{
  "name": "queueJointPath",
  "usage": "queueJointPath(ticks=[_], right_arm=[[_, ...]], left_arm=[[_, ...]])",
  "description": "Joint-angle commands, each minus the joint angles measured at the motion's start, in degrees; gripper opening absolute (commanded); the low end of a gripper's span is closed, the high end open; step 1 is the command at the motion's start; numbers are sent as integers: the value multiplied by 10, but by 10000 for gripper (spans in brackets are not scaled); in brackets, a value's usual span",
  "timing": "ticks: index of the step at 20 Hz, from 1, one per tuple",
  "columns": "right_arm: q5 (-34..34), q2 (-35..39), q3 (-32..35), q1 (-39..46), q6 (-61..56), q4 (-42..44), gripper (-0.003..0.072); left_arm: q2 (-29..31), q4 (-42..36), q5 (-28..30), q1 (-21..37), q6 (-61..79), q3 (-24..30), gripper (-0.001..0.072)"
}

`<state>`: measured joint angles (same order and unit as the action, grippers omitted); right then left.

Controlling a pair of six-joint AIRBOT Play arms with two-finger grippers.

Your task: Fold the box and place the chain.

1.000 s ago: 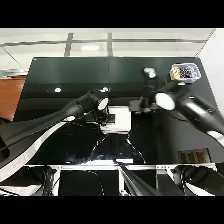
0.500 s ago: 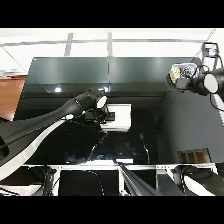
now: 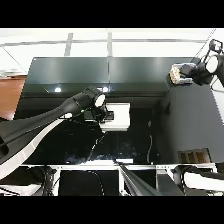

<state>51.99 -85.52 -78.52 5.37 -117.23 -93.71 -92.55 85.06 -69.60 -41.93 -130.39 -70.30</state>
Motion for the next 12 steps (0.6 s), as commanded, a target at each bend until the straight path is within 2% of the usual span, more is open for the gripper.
queueJointPath(ticks=[1, 3, 5, 8, 12], right_arm=[[49, -133, -148, 26, -99, 61, 575], [87, -195, -212, 44, -146, 82, 574], [80, -235, -245, 65, -172, 119, 574], [29, -263, -250, 86, -182, 196, 574], [-9, -278, -250, 88, -181, 213, 574]], left_arm=[[0, -5, 0, 0, 1, -1, 29], [0, -5, 0, 0, 1, -1, 29], [0, -5, 0, 0, 1, -1, 29], [0, -5, 1, 0, 1, -1, 29], [0, -5, 0, 0, 1, -1, 29]])
